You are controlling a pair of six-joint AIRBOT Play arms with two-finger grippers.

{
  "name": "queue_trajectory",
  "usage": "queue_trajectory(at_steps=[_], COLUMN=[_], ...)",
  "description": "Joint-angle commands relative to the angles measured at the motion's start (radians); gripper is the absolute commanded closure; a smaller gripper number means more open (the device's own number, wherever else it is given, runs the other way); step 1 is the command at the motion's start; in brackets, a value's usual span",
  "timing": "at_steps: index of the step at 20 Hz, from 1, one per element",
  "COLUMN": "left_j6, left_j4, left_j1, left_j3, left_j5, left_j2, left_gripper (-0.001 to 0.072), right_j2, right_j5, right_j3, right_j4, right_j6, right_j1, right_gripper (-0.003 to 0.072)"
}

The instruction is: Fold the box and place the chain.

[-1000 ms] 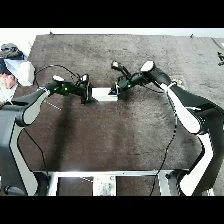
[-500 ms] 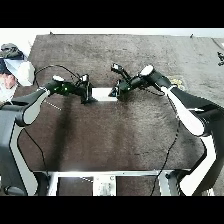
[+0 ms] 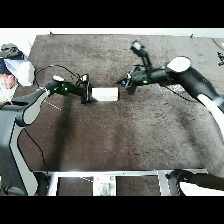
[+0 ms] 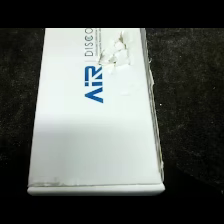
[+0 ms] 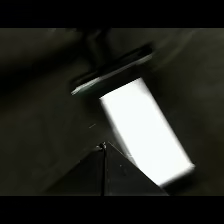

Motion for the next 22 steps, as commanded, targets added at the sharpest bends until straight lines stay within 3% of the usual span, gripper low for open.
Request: queue_trajectory(at_steps=[1,5,9,10,13,19,22], left_j6=[0.0,0.0,-0.003,-0.022,-0.061,-0.464,-0.594], left_j4=[0.0,0.0,-0.014,-0.046,-0.108,-0.097,-0.048], left_j1=[0.001,0.001,0.001,0.002,0.024,0.196,0.333], left_j3=[0.0,0.0,0.0,0.0,0.013,0.0,-0.141], left_j5=[-0.003,-0.002,-0.003,-0.004,0.005,0.204,0.419], left_j2=[0.0,0.0,0.0,0.003,0.064,0.438,0.67], left_gripper=[0.0361,0.0361,0.0369,0.0696,0.0703,0.0705,0.0706], right_j2=[0.307,0.556,0.654,0.658,0.658,0.658,0.657], right_j5=[-0.34,-0.566,-0.602,-0.602,-0.601,-0.602,-0.602], right_j3=[-0.317,-0.63,-0.748,-0.75,-0.75,-0.75,-0.75], right_j4=[0.0,0.001,0.0,0.001,0.001,0.0,-0.005], right_j6=[0.024,0.024,0.039,0.039,0.039,0.038,0.038], right_j1=[-0.007,-0.007,-0.007,-0.007,-0.007,-0.007,-0.007], right_gripper=[0.0698,0.0698,0.0698,0.0697,0.0697,0.0697,0.0697])
